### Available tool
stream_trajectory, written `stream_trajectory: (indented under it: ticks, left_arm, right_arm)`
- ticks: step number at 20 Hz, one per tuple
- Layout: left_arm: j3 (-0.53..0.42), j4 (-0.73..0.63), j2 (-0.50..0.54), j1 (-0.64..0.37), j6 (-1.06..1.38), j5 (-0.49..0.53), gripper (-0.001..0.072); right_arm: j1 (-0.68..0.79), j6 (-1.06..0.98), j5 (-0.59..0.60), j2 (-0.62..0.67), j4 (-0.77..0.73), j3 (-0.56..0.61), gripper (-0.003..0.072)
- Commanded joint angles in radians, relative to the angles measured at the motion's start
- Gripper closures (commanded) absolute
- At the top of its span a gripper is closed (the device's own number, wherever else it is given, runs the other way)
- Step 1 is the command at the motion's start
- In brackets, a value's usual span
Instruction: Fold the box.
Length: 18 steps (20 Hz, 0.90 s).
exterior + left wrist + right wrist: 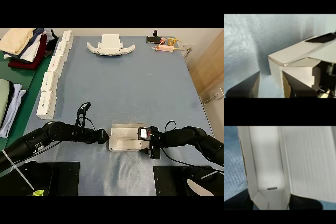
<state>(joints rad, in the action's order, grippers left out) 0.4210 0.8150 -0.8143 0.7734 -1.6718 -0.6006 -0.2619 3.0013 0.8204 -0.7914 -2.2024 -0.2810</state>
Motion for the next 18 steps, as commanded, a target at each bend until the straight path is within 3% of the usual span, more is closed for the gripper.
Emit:
stream_trajectory:
  ticks: [1,6,9,13,18]
  left_arm:
    - [0.002,-0.054,-0.003,0.0,0.005,0.044,0.0288]
    - [0.003,-0.054,-0.039,0.001,0.002,-0.002,0.0287]
    - [0.045,-0.027,-0.073,0.059,-0.006,0.0,0.0288]
    - [0.135,0.164,-0.14,0.16,-0.218,0.005,0.0288]
    - [0.22,0.342,-0.268,0.24,-0.436,-0.065,0.0288]
  right_arm:
    - [0.0,0.0,0.0,0.001,0.0,0.0,0.018]
    - [0.0,0.0,0.0,0.001,0.0,0.0,0.018]
    - [0.0,0.0,0.0,0.001,0.0,-0.001,0.018]
    - [0.0,0.0,0.0,0.001,0.0,0.0,0.018]
    - [0.0,0.0,0.0,0.001,0.0,-0.001,0.018]
